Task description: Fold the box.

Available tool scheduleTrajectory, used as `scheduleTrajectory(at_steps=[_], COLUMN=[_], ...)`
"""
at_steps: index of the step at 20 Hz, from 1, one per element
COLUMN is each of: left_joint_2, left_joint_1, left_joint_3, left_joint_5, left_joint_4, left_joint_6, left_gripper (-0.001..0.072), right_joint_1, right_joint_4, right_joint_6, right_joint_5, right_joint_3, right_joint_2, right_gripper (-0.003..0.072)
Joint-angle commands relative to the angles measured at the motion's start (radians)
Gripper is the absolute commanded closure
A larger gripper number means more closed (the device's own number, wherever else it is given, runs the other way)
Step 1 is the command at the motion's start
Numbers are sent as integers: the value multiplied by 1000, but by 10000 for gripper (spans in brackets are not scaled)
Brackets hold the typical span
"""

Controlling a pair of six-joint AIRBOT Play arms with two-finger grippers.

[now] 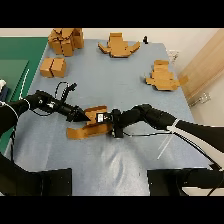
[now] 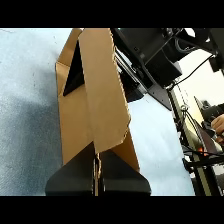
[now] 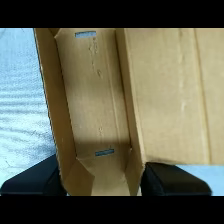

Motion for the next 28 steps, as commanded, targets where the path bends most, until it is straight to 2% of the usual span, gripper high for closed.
scheduleTrajectory(at_steps=[1,3,5,6,7,8,9,10,11,12,14,15,16,17,18,20,21,24,27,28], left_joint_2=[-1,-1,-1,-1,-1,-1,-1,1,7,19,64,98,134,171,212,310,373,512,552,549], left_joint_1=[0,0,0,0,0,0,2,7,14,25,55,73,90,107,121,121,101,-11,-165,-217], left_joint_3=[0,0,0,0,1,2,11,24,40,57,99,114,122,124,123,96,67,-7,-72,-84], left_joint_5=[9,14,14,14,14,14,14,8,14,31,38,45,48,36,9,14,53,92,142,191], left_joint_4=[-3,-3,-4,-4,-4,-4,-2,4,6,15,112,174,224,257,264,241,235,316,333,334], left_joint_6=[1,-3,-3,-2,-3,-2,-2,-3,-36,-94,-140,-169,-184,-182,-185,-205,-202,-197,-266,-268], left_gripper=[692,692,692,692,692,692,690,519,193,157,159,185,363,645,694,699,699,699,698,698], right_joint_1=[0,0,0,0,0,0,0,0,0,0,0,0,0,0,0,0,0,0,0,0], right_joint_4=[16,28,31,31,31,31,31,31,31,31,30,30,30,30,30,27,26,26,0,-6], right_joint_6=[13,14,19,35,49,50,50,52,64,94,219,265,271,271,273,274,274,274,274,274], right_joint_5=[-21,-21,-21,-22,-23,-24,-24,-27,-36,-45,-53,-58,-65,-68,-69,-71,-71,-73,-72,-71], right_joint_3=[3,3,3,3,3,3,3,3,3,3,3,3,3,3,3,3,3,3,3,3], right_joint_2=[-6,-6,-7,-9,-10,-11,-10,-10,-10,-10,-10,-10,-10,-10,-10,-10,-10,-10,-10,-10], right_gripper=[104,261,277,317,419,483,483,483,483,483,483,483,483,483,483,483,483,482,482,483])
